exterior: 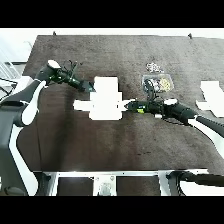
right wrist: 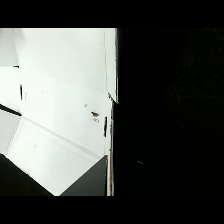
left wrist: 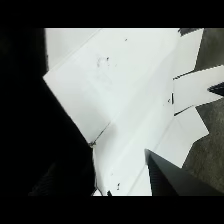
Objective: Fold the box and place the chain.
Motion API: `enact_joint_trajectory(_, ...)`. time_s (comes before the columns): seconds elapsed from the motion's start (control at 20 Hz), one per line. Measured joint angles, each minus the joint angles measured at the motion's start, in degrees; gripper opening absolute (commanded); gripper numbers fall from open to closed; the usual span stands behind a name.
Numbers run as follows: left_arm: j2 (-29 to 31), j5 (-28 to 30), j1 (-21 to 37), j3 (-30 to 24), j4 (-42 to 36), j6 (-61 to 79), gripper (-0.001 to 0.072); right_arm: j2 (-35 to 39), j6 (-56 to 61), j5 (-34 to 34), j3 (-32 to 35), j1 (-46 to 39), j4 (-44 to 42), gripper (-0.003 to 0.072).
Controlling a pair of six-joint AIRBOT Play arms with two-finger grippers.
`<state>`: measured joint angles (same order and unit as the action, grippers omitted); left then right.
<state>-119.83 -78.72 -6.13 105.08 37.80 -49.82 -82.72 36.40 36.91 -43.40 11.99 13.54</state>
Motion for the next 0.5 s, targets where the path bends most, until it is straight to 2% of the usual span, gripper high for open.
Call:
enact_joint_trajectory(0.05, -0.3, -0.1, -0.3, 0.0, -0.4, 0.5, 0.0506, 0.0, 0.0, 0.0, 0.0, 0.0, 0.0, 0.0016)
enact_joint_trajectory(0.1, -0.5, -0.2, -0.6, 0.0, -0.6, 1.1, 0.0484, 0.0, 0.0, 0.1, 0.0, 0.0, 0.0, 0.0016)
enact_joint_trajectory(0.25, -0.9, -0.2, -1.0, 0.0, -0.8, 1.7, 0.0482, 0.0, 0.0, 0.1, 0.0, 0.0, 0.0, 0.0016)
enact_joint_trajectory(0.35, -1.0, -0.2, -1.0, 0.0, -0.9, 2.1, 0.0345, 0.0, 0.0, 0.2, 0.0, 0.0, 0.0, 0.0016)
enact_joint_trajectory(0.45, -1.2, -0.5, -1.1, 0.0, -0.9, 2.6, 0.0344, 0.0, 0.0, 0.2, 0.0, 0.0, 0.1, 0.0016)
enact_joint_trajectory(0.5, -1.2, -0.6, -1.2, 0.0, -1.0, 2.8, 0.0319, 0.0, 0.0, 0.2, 0.0, 0.0, 0.1, 0.0016)
